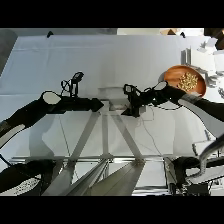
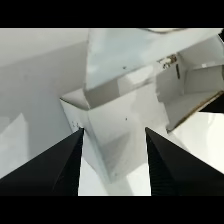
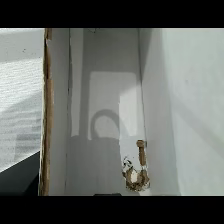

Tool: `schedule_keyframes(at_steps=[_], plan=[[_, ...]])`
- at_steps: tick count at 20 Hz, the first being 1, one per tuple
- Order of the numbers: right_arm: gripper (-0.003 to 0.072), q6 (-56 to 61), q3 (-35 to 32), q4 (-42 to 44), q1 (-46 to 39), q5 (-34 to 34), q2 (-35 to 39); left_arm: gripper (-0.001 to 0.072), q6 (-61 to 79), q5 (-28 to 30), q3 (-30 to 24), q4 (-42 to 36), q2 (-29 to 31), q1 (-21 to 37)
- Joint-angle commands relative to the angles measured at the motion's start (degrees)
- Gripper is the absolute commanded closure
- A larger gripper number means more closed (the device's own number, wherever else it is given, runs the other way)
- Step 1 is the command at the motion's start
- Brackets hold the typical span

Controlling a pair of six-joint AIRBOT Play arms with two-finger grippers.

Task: Fold the box and place the chain.

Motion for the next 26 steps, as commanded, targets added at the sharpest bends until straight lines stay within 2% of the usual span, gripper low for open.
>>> schedule_keyframes(at_steps=[1, 3, 7, 10, 13, 16, 17, 18, 19, 20, 26], plan=[[0.0161, 0.0, 0.0, 0.0, 0.0, 0.0, 0.0, 0.029, 0.2, 2.0, 0.0, 4.0, -0.6, -1.9], [0.0161, 0.0, 0.0, 0.0, 0.0, 0.0, 0.0, 0.0289, 0.1, 4.4, 0.0, 6.5, -1.2, -4.5], [0.0161, 0.0, 0.0, 0.0, 0.0, 0.0, 0.0, 0.0288, -0.5, 10.1, 0.0, 6.7, -1.5, -7.4], [0.0161, 0.0, 0.0, 0.0, 0.0, 0.0, 0.0, 0.0288, -3.2, 10.9, 0.5, 12.0, -1.6, -9.4], [0.0161, 0.0, 0.0, 0.0, 0.0, 0.0, 0.0, 0.0288, -20.5, 9.2, 3.2, 26.5, -1.9, -10.8], [0.0161, 0.0, 0.0, 0.0, 0.0, 0.0, 0.0, 0.0288, -37.7, 3.0, 6.7, 41.0, -1.9, -10.9], [0.0161, 0.0, 0.0, 0.0, 0.0, 0.0, 0.0, 0.0286, -40.9, 0.9, 7.5, 43.5, -1.9, -11.0], [0.0161, 0.0, 0.0, 0.0, 0.0, 0.0, 0.0, 0.0247, -42.2, -0.5, 8.0, 44.6, -1.9, -11.1], [0.0161, 0.0, 0.0, 0.0, 0.0, 0.0, 0.0, 0.0149, -42.6, -1.3, 8.3, 44.5, -2.0, -11.5], [0.0161, 0.0, 0.0, 0.0, 0.0, 0.0, 0.1, 0.0107, -42.8, -1.9, 8.6, 44.6, -2.1, -12.1], [0.0161, 0.0, 0.0, 0.0, 0.0, 0.0, 0.0, 0.0117, -51.0, -3.3, 14.3, 46.8, -7.0, -13.6]])
